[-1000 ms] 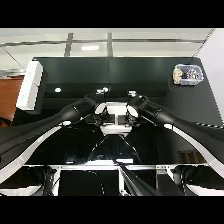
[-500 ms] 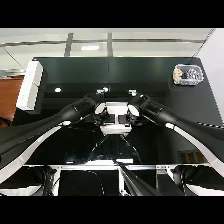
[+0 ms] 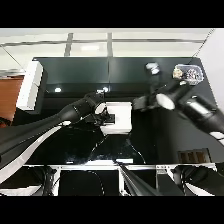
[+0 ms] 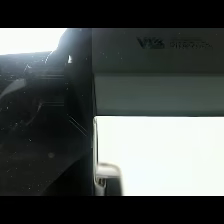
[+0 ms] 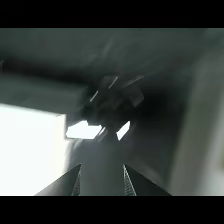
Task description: Fold the box and place the chain.
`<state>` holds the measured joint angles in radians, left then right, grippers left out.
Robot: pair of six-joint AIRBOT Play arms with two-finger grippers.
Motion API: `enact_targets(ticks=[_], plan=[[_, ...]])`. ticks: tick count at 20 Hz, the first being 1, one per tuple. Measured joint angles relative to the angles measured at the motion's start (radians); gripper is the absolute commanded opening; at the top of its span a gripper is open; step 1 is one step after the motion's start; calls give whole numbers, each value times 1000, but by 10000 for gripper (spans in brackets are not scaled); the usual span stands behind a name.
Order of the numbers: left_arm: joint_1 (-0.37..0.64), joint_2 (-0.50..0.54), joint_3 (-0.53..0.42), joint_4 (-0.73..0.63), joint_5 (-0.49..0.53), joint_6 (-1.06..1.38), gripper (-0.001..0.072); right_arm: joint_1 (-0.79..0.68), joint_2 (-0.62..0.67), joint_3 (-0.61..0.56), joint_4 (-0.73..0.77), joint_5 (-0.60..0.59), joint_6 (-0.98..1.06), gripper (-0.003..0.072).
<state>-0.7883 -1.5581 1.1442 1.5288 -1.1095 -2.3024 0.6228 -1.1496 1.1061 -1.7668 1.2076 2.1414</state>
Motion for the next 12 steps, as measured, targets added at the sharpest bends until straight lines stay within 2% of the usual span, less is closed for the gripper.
enact_targets(ticks=[2,4,6,9,12], plan=[[0,0,0,0,0,0,25,-89,29,-11,-166,-20,-6,306],[0,0,0,0,0,0,25,-228,24,-34,-278,-124,-6,309],[0,0,0,0,0,0,25,-383,-20,-49,-337,-262,32,708],[0,0,0,1,0,0,25,-583,-141,-30,-312,-460,86,708],[0,0,0,2,3,0,25,-706,-296,86,-205,-549,99,701]])
